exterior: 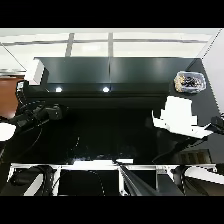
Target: Fold the box and place the chain.
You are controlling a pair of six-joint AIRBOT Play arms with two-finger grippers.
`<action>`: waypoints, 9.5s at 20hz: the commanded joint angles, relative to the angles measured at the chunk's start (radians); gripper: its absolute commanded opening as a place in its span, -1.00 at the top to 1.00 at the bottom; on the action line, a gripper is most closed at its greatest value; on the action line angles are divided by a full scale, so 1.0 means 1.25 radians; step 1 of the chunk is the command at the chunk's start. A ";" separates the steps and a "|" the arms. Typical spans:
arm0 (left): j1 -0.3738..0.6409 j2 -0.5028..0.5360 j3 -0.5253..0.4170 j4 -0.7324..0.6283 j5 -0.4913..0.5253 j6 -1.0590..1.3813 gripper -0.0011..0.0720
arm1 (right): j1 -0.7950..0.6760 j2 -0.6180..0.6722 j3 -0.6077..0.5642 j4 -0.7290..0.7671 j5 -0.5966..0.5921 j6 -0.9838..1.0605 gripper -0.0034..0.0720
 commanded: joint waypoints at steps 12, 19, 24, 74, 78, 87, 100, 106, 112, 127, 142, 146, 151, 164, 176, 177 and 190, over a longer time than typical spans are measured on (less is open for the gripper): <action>-0.017 -0.054 -0.001 -0.171 0.023 -0.091 -0.95 | 0.088 0.071 -0.091 0.512 0.076 -0.087 0.87; -0.182 -0.170 0.027 -0.327 0.038 0.121 -0.94 | 0.454 0.266 -0.340 0.745 -0.138 -0.186 0.87; -0.152 -0.301 0.108 -0.327 -0.083 0.148 -0.94 | 0.653 0.337 -0.450 0.747 -0.349 -0.185 0.87; -0.232 -0.833 0.562 -0.321 -0.596 0.664 0.92 | 0.665 0.337 -0.283 0.399 -0.200 -0.179 -0.94; -0.292 -0.703 0.449 -0.294 -0.361 0.806 0.91 | 0.663 0.337 -0.173 0.380 -0.175 -0.179 -0.94; -0.382 -0.714 0.434 -0.151 -0.125 1.014 0.90 | 0.709 0.335 -0.215 0.371 -0.169 -0.412 -0.94; -0.384 -0.719 0.433 -0.153 -0.146 1.015 0.90 | 0.963 0.314 -0.316 0.262 -0.356 -0.602 -0.94; -0.384 -0.728 0.433 -0.153 -0.147 1.015 0.90 | 0.968 0.298 -0.349 0.242 -0.359 -0.602 -0.94; -0.384 -0.750 0.433 -0.153 -0.185 1.015 0.90 | 1.014 0.288 -0.381 0.309 -0.436 -0.610 -0.94; -0.384 -0.750 0.434 -0.153 -0.184 1.015 0.90 | 1.027 0.308 -0.286 0.300 -0.550 -0.610 -0.94; -0.384 -0.750 0.435 -0.154 -0.182 1.015 0.90 | 0.977 0.231 -0.287 0.543 -0.466 -0.842 -0.94; -0.384 -0.750 0.435 -0.153 -0.182 1.015 0.90 | 0.970 0.186 -0.293 0.563 -0.458 -0.895 -0.94; -0.384 -0.750 0.435 -0.154 -0.184 1.015 0.90 | 0.938 0.178 -0.323 0.564 -0.443 -0.909 -0.94; -0.384 -0.750 0.436 -0.154 -0.184 1.015 0.90 | 0.938 0.139 -0.350 0.609 -0.453 -1.003 -0.94; -0.384 -0.750 0.436 -0.154 -0.184 1.015 0.90 | 0.961 0.136 -0.350 0.591 -0.476 -0.990 -0.94; -0.384 -0.750 0.436 -0.154 -0.184 1.015 0.90 | 0.961 0.136 -0.350 0.591 -0.480 -0.988 -0.93; -0.364 -0.621 0.454 -0.118 -0.238 0.975 -0.40 | 0.961 0.136 -0.350 0.591 -0.482 -0.986 -0.36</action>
